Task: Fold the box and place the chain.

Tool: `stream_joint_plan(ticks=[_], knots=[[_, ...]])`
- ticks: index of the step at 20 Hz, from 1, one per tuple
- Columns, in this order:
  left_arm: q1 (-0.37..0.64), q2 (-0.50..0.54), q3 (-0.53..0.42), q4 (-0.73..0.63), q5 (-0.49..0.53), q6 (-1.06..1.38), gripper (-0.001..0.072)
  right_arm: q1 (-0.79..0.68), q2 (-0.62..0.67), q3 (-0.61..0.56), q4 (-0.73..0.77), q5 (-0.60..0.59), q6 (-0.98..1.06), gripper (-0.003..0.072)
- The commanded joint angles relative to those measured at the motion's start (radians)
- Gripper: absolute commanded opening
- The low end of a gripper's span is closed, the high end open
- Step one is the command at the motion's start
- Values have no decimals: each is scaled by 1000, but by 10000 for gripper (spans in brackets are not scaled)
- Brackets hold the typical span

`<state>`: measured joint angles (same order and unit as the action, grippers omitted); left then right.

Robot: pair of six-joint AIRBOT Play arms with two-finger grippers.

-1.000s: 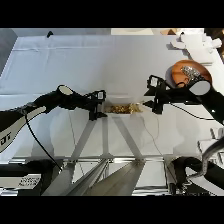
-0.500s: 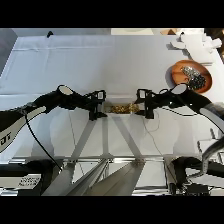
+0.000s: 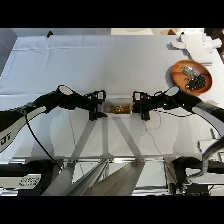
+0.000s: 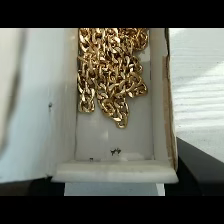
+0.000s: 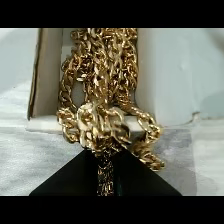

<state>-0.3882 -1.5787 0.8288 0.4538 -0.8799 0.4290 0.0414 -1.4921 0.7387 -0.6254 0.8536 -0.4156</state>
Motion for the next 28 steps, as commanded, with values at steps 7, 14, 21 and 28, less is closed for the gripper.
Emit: stream_joint_plan(ticks=[7,14,21,28], knots=[[0,0,0,0,0,0,275,1,85,0,-105,-90,136,8],[0,0,0,0,0,0,275,1,225,0,-206,32,245,8],[0,0,0,0,0,0,275,13,355,0,-8,132,288,8],[0,0,0,0,1,0,275,178,342,51,84,-45,288,9]])
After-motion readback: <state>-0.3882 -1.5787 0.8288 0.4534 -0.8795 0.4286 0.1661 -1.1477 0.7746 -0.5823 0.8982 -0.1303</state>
